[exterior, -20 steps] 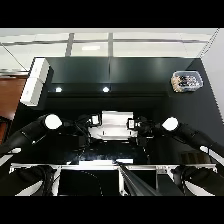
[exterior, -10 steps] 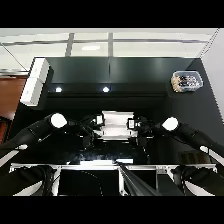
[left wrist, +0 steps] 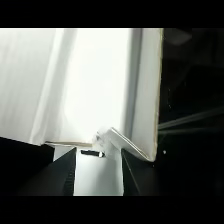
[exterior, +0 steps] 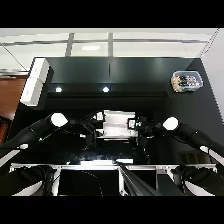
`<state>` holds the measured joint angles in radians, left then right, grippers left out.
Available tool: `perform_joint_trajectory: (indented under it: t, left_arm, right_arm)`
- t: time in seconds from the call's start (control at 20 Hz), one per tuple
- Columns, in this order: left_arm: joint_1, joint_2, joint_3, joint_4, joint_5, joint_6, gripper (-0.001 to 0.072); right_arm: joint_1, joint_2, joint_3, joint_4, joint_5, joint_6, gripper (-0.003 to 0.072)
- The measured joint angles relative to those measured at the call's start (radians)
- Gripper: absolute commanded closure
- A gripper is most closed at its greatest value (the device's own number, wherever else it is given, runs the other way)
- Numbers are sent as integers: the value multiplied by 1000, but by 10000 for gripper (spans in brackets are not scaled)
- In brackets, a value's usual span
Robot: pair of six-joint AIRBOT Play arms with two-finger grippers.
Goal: Fold the box and place the chain.
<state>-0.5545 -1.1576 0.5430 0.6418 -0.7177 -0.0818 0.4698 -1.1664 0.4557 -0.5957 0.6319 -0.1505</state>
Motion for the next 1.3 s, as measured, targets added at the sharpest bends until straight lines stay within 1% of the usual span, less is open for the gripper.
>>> perform_joint_trajectory:
  t: [0.45, 0.5, 0.55, 0.6, 0.65, 0.7, 0.75, 0.8, 0.85, 0.95, 1.05, 1.2, 1.3]
  left_arm:
    - [-35, -60, 1, -90, 12, 7, 444]
    - [-41, -64, 1, -90, 12, 8, 415]
    - [-45, -68, 1, -92, 15, 8, 303]
    - [-47, -70, 2, -93, 21, 9, 239]
    - [-49, -72, 2, -95, 27, 8, 324]
    - [-50, -73, 3, -95, 27, 8, 463]
    - [-51, -73, 4, -96, 25, 8, 478]
    - [-51, -69, 6, -92, 23, 8, 608]
    - [-51, -63, 8, -77, 24, 3, 684]
    - [-42, -32, 10, -21, 14, -35, 684]
    - [-13, 18, 12, 66, -8, -136, 684]
    - [71, 118, 13, 234, -92, -352, 684]
    - [149, 171, 13, 354, -158, -541, 684]
  right_arm:
    - [0, 0, 0, 0, 0, -2, 212]
    - [0, 0, 0, -1, 1, -3, 212]
    - [0, 0, 0, -1, 1, -3, 212]
    - [0, 0, 0, -2, 2, -3, 212]
    - [0, 0, 0, -2, 2, -3, 212]
    - [0, 0, 0, -1, 2, -2, 212]
    - [0, 0, 0, 1, 1, 2, 212]
    - [0, 0, 0, 1, -1, 1, 212]
    - [0, 0, 0, 2, -2, 2, 212]
    - [0, 0, 0, 2, -2, 2, 212]
    - [0, 0, 0, 2, -2, 2, 212]
    - [0, 0, 0, 2, -2, 2, 212]
    - [0, 0, 0, 2, -2, 1, 212]
